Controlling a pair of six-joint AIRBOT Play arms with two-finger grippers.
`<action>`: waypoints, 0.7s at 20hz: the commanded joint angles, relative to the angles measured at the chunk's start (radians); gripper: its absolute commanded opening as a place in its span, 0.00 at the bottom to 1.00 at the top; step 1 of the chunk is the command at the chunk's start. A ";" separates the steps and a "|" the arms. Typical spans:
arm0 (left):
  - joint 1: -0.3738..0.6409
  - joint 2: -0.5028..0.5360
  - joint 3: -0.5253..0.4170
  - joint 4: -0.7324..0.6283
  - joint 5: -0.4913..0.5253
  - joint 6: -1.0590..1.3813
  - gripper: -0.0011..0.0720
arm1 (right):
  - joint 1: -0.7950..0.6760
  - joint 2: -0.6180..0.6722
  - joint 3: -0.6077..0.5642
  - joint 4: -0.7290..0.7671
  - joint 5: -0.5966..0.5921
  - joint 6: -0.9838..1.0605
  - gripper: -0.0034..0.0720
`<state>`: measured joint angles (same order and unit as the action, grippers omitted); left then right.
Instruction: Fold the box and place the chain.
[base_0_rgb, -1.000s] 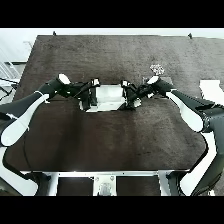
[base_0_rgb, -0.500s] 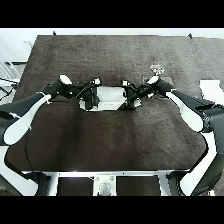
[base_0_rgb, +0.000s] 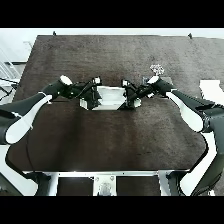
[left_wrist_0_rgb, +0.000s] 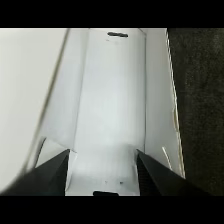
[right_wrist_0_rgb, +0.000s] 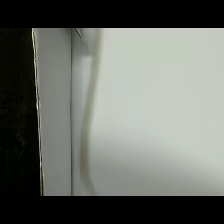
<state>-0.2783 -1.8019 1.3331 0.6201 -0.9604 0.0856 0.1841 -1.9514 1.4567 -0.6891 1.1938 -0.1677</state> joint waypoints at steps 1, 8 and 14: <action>0.001 -0.004 0.001 -0.004 -0.002 0.002 0.71 | 0.001 0.000 0.000 0.000 0.004 0.000 0.81; 0.001 -0.004 0.001 0.017 0.008 -0.006 0.85 | 0.001 0.000 0.000 0.000 0.003 0.000 0.81; 0.002 -0.004 0.001 0.052 0.010 -0.005 0.73 | 0.001 0.000 0.000 0.000 0.004 0.000 0.81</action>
<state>-0.2779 -1.8057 1.3334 0.6483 -0.9520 0.0795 0.1841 -1.9514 1.4567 -0.6891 1.1969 -0.1677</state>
